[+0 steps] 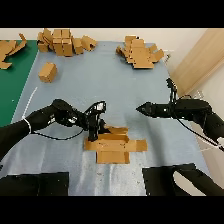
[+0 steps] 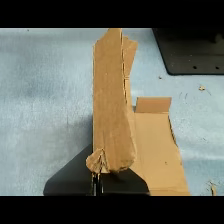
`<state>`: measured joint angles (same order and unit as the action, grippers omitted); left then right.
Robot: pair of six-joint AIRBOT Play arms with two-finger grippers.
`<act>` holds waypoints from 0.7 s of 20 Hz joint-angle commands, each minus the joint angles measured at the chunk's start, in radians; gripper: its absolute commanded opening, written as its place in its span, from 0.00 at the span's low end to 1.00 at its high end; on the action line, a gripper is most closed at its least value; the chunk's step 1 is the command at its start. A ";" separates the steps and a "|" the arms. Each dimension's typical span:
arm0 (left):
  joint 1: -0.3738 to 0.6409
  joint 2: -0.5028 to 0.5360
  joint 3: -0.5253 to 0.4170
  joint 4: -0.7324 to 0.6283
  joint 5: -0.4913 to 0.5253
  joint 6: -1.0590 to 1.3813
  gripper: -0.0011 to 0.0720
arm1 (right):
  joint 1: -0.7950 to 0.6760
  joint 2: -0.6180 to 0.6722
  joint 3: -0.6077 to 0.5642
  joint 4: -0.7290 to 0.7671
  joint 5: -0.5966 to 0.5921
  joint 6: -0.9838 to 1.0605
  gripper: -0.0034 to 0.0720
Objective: Fold the box.
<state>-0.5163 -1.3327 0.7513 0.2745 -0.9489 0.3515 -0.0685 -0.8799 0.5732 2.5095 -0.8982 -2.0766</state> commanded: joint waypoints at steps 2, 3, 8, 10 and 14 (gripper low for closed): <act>0.001 -0.002 -0.025 -0.013 0.042 0.000 0.03 | 0.001 0.000 0.001 0.000 -0.001 0.000 0.49; 0.001 -0.002 -0.026 -0.013 0.045 -0.003 0.03 | 0.001 0.000 0.001 0.000 -0.001 0.000 0.49; 0.000 -0.002 -0.026 -0.013 0.060 -0.024 0.03 | 0.001 0.000 0.001 0.000 -0.001 0.000 0.49; -0.001 -0.001 -0.032 -0.012 0.055 -0.035 0.03 | 0.001 0.000 0.001 0.000 -0.001 0.000 0.49; -0.002 -0.001 -0.058 -0.013 0.030 -0.039 0.03 | 0.001 0.000 0.001 0.000 -0.001 0.000 0.49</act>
<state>-0.5175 -1.3334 0.7074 0.2577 -0.8993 0.3206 -0.0685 -0.8799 0.5728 2.5095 -0.8989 -2.0766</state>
